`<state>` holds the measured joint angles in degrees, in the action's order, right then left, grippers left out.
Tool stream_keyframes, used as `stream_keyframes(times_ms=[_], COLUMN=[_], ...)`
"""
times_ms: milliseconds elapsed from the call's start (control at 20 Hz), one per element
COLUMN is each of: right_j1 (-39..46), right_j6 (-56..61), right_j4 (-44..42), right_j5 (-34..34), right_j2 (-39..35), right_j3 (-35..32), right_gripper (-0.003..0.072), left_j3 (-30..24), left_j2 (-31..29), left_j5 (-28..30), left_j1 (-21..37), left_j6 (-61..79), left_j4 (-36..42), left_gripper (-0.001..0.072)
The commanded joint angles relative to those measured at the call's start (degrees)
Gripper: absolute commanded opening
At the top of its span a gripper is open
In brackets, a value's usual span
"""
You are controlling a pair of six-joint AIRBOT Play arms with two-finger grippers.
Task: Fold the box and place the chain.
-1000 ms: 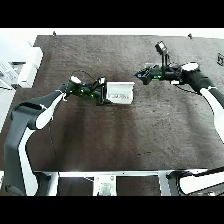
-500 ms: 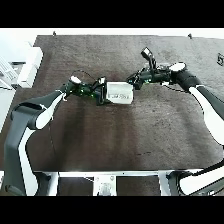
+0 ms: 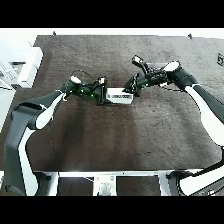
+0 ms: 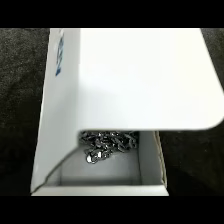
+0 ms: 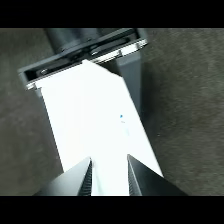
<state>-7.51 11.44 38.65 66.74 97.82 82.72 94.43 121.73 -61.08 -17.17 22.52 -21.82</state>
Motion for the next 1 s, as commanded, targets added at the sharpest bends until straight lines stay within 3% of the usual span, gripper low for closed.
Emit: stream_keyframes(times_ms=[0, 500, 950], right_j1=[-0.2, -0.3, -0.9], right_j6=[-0.2, -5.1, -5.3], right_j4=[2.4, -1.2, -0.9], right_j5=[2.3, -3.5, -0.5], right_j2=[0.0, 0.0, 2.2], right_j3=[1.0, 2.0, 2.2], right_gripper=[0.0281, 0.0300, 0.0369], left_j3=[0.0, 0.0, 0.0], left_j2=[0.0, 0.0, 0.0], left_j5=[0.0, 0.0, 0.0], left_j1=[0.0, 0.0, 0.0], left_j6=[0.0, 0.0, 0.0], left_j4=[0.0, 0.0, 0.0], left_gripper=[0.0479, 0.0479, 0.0479])
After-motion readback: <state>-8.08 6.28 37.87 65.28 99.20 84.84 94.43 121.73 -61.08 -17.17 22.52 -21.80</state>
